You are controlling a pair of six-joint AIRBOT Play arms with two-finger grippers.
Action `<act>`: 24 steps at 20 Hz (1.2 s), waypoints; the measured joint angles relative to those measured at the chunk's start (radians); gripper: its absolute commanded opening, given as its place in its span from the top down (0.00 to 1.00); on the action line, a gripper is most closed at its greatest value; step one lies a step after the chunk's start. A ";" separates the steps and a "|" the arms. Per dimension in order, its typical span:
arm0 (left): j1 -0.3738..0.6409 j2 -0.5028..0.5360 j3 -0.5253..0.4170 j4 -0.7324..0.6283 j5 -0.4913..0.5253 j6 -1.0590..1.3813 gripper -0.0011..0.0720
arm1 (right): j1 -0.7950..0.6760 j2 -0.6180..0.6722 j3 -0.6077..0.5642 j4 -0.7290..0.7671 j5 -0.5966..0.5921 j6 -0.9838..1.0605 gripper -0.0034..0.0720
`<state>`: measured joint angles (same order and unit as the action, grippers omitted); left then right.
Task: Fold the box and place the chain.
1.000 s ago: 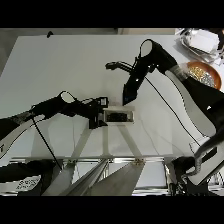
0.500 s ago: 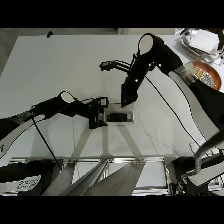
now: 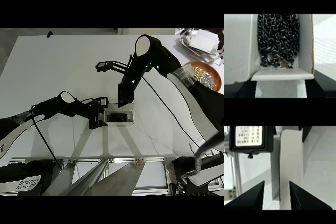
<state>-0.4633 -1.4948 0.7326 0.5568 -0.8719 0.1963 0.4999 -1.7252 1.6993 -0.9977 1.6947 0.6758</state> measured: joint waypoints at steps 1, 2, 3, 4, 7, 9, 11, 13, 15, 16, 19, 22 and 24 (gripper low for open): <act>0.000 0.000 0.000 0.000 0.000 0.000 0.70 | -0.010 0.001 0.001 0.011 -0.004 -0.001 0.50; 0.000 0.000 0.000 0.000 0.000 0.000 0.70 | -0.021 0.002 0.002 0.032 -0.010 -0.002 0.51; 0.000 0.000 0.000 0.000 0.000 0.000 0.70 | -0.035 0.002 0.003 0.049 -0.015 -0.003 0.51; 0.000 0.000 0.000 0.000 0.000 0.000 0.70 | -0.050 0.002 0.004 0.067 -0.021 -0.003 0.51; 0.000 0.000 0.000 0.000 0.000 0.000 0.70 | -0.092 -0.006 0.006 0.073 -0.055 -0.003 0.51; 0.000 0.000 0.000 0.000 0.000 0.000 0.70 | -0.106 -0.028 0.005 0.060 -0.054 -0.004 0.51; 0.000 0.000 0.000 0.000 0.000 0.000 0.70 | -0.107 -0.050 -0.003 0.050 -0.042 -0.005 0.51; 0.000 0.000 0.000 0.000 0.000 0.000 0.70 | -0.097 -0.062 -0.021 0.047 -0.027 -0.015 0.51; 0.000 0.000 0.000 0.000 0.000 0.000 0.70 | -0.087 -0.069 -0.038 0.045 -0.012 -0.020 0.51; 0.000 0.000 0.000 0.000 0.000 0.000 0.70 | -0.084 -0.070 -0.044 0.043 -0.005 -0.021 0.51; 0.000 0.000 0.000 0.000 0.000 0.000 0.70 | -0.071 -0.074 -0.054 0.042 0.010 -0.023 0.51; 0.000 0.000 0.000 0.000 0.000 0.000 0.70 | -0.052 -0.074 -0.058 0.042 0.033 -0.022 0.51; 0.000 0.000 0.000 0.000 0.000 0.000 0.70 | -0.037 -0.070 -0.067 0.042 0.044 -0.022 0.51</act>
